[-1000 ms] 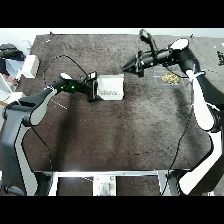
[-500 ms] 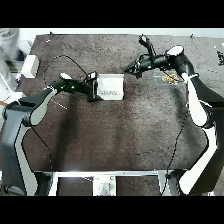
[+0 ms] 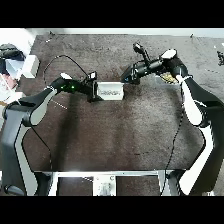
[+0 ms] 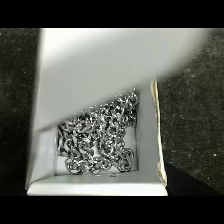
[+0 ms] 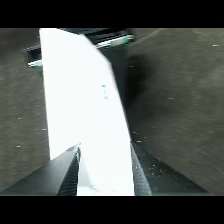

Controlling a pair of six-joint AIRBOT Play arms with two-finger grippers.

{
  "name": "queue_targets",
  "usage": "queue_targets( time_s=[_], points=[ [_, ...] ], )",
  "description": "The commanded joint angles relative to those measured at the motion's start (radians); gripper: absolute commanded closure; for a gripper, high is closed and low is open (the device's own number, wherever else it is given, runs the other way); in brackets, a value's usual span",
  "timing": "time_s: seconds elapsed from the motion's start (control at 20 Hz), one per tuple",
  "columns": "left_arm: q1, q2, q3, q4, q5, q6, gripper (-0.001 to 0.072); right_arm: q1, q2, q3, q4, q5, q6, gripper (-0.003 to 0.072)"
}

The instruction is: Fold the box and place the chain.

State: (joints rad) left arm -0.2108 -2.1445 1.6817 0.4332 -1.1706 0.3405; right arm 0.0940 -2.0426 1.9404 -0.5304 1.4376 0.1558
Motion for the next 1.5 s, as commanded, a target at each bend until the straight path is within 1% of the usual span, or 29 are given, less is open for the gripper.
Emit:
queue_targets(
  time_s=[0.0,0.15,0.2,0.25,0.75,0.85,1.05,1.4,1.45],
  points=[
    [0.000,0.000,0.000,0.000,0.001,0.000,0.0306,0.028,-0.001,0.000,-0.006,0.039,-0.010,0.0340],
    [0.000,0.000,0.000,0.000,0.001,0.000,0.0306,0.069,-0.002,0.000,-0.069,0.014,-0.038,0.0338],
    [0.000,0.000,0.000,0.000,0.000,0.000,0.0306,0.079,-0.002,0.000,-0.080,0.014,-0.049,0.0286],
    [0.000,0.000,0.000,0.000,0.000,0.000,0.0306,0.086,-0.002,0.000,-0.079,0.016,-0.052,0.0279],
    [0.000,0.000,0.000,0.000,0.000,0.000,0.0306,0.120,-0.032,-0.001,-0.103,-0.009,-0.059,0.0279],
    [0.000,0.000,0.000,0.000,0.000,0.000,0.0306,0.128,-0.033,-0.002,-0.150,-0.051,-0.059,0.0278],
    [0.000,0.000,0.000,0.000,0.000,0.000,0.0306,0.131,-0.026,-0.002,-0.143,-0.100,-0.057,0.0279],
    [0.000,0.000,0.000,0.000,0.000,0.000,0.0306,0.130,0.048,-0.002,-0.148,-0.064,-0.026,0.0281],
    [0.000,0.000,0.000,0.000,0.000,0.000,0.0306,0.129,0.054,-0.003,-0.148,-0.053,-0.009,0.0294]
  ],
)
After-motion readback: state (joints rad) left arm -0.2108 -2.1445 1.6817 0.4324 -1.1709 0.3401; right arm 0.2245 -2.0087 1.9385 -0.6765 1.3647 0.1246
